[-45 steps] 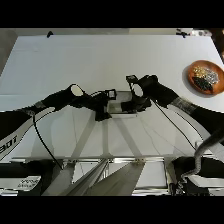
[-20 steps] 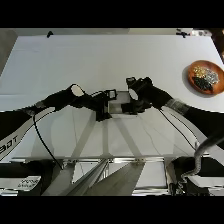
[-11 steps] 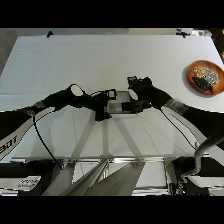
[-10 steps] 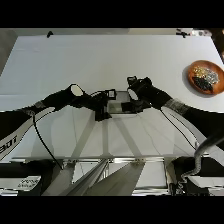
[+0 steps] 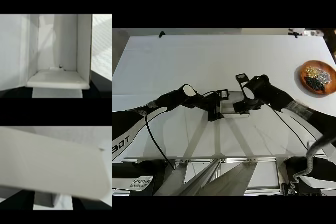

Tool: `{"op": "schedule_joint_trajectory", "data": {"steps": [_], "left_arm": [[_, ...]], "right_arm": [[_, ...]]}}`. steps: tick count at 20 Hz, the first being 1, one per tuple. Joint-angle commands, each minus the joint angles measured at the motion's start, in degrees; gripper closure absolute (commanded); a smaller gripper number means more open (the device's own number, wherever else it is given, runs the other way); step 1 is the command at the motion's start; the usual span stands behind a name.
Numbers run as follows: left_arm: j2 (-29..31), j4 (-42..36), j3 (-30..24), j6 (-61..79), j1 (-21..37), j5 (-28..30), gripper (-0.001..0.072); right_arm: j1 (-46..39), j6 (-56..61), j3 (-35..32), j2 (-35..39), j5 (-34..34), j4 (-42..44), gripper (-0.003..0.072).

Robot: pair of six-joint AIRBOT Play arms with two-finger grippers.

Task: Fold the box and place the chain.

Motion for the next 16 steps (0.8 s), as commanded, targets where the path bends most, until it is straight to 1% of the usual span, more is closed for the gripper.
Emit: {"op": "schedule_joint_trajectory", "data": {"steps": [1,3,6,8,9,12,14,16], "left_arm": [[0.02,0.13,0.02,0.04,0.0,-0.04,0.0358],[0.02,0.11,0.02,0.04,0.0,-0.04,0.0358],[0.02,0.13,0.02,0.04,0.0,-0.04,0.0358],[0.02,0.13,0.02,0.04,0.0,-0.04,0.0358],[0.02,0.11,0.02,0.04,0.0,-0.04,0.0358],[0.02,0.13,0.02,0.04,0.0,-0.04,0.0358],[0.02,0.11,0.02,0.04,0.0,-0.04,0.0358],[0.02,0.13,0.02,0.04,0.0,-0.02,0.0358]], "right_arm": [[-1.44,-9.64,-0.02,3.26,7.41,-1.42,0.0204],[-3.93,-13.49,-0.02,5.66,11.26,-3.72,0.0204],[-9.79,-16.24,-0.02,10.47,9.25,-11.39,0.0205],[-15.65,-16.76,-0.02,12.92,5.09,-16.33,0.0206],[-19.5,-17.86,-0.02,13.53,2.38,-17.31,0.0206],[-32.13,-18.86,-0.02,13.22,-6.4,-17.18,0.0206],[-40.85,-18.99,-0.02,12.57,-13.75,-16.74,0.0208],[-48.5,-18.95,0.0,11.37,-20.09,-16.11,0.0228]]}}
